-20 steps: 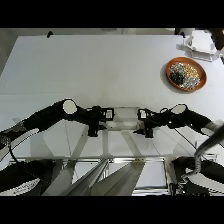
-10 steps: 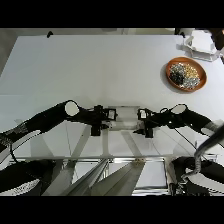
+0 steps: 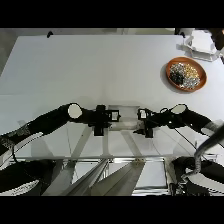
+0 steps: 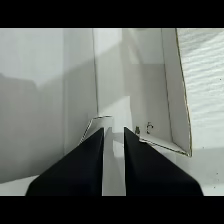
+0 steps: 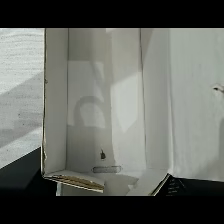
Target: Fold the box and place the chain.
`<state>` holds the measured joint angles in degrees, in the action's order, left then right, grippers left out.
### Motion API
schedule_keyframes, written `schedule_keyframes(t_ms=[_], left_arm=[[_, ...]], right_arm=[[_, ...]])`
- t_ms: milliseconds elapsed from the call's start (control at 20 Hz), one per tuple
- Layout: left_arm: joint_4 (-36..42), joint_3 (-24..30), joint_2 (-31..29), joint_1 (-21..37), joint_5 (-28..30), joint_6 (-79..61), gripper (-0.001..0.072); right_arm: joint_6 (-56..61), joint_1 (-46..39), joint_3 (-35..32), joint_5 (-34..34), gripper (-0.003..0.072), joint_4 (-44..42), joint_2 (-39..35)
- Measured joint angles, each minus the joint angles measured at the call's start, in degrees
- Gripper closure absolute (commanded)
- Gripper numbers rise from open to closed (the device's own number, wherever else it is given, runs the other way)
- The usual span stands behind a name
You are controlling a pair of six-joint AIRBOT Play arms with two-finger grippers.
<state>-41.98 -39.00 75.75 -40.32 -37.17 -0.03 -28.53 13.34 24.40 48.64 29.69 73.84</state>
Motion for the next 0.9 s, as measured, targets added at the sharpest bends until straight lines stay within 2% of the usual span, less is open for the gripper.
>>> schedule_keyframes(t_ms=[50, 100, 150, 200, 400, 450, 500, 550, 600, 650, 900], left_arm=[[0.0, 0.0, 0.2, -0.3, 0.0, 0.0, 0.0534], [0.0, 0.0, 0.4, -0.5, 0.1, 0.0, 0.0416], [0.0, 0.0, 0.6, -0.9, 0.0, 0.0, 0.0268], [0.0, 0.0, 0.7, -1.2, -0.1, 0.1, 0.0194], [0.0, 0.0, 0.8, -2.0, 0.0, 0.0, 0.0194], [0.0, 0.0, 0.9, -2.1, 0.0, 0.0, 0.0207], [0.0, 0.0, 0.9, -2.1, 0.0, 0.0, 0.0263], [0.0, 0.0, 0.9, -2.2, 0.0, 0.0, 0.0408], [0.0, 0.0, 0.9, -2.2, -0.1, 0.0, 0.0609], [-0.1, 0.0, 0.7, -2.2, -1.0, 0.0, 0.0703], [-6.4, 0.0, -3.3, 0.4, -9.1, 5.2, 0.0709]], right_arm=[[0.0, 0.0, 0.0, 0.0, 0.0281, 0.0, 0.0], [0.0, 0.0, 0.0, 0.0, 0.0281, 0.0, 0.0], [0.0, 0.0, 0.0, 0.0, 0.0281, 0.0, 0.0], [0.0, 0.0, 0.0, 0.0, 0.0281, 0.0, 0.0], [0.0, 0.0, 0.0, 0.0, 0.0281, 0.0, 0.0], [0.0, 0.0, 0.0, 0.0, 0.0281, 0.0, 0.0], [0.0, 0.0, 0.0, 0.0, 0.0281, 0.0, 0.0], [-0.1, 0.0, 0.0, 0.0, 0.0281, 0.1, 0.0], [-0.1, 0.0, 0.0, 0.0, 0.0281, 0.1, 0.0], [-0.1, 0.0, 0.0, 0.0, 0.0281, 0.1, 0.0], [-0.1, 0.0, 0.0, 0.0, 0.0281, 0.0, 0.0]])
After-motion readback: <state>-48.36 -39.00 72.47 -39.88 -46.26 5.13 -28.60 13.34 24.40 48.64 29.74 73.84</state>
